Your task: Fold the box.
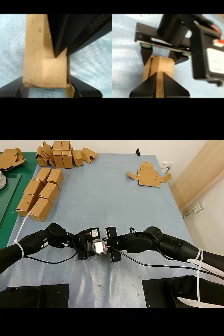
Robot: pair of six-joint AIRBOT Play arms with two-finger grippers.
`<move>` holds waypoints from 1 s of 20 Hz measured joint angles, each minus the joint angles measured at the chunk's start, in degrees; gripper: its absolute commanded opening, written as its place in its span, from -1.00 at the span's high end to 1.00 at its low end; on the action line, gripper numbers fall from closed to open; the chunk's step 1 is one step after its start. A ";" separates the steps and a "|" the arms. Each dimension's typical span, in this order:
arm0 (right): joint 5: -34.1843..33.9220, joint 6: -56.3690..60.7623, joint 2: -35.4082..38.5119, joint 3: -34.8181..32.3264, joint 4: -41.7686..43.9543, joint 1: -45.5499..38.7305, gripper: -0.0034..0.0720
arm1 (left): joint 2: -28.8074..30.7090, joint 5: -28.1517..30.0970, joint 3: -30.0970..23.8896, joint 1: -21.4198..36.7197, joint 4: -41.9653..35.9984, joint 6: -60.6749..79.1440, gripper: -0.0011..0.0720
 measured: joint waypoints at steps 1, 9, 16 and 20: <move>-0.22 0.07 -0.26 0.00 0.04 0.09 0.59 | 0.00 0.00 0.00 0.00 0.00 0.00 0.01; -2.64 1.53 -0.92 0.00 1.99 0.37 0.59 | 0.00 0.00 0.00 0.00 0.02 0.02 0.01; -1.20 6.36 2.03 0.09 2.73 0.22 0.26 | 0.00 0.00 0.00 0.00 0.02 0.02 0.01; -0.98 20.70 7.67 0.11 2.64 -2.43 0.90 | 0.00 0.00 0.00 0.00 0.02 0.02 0.01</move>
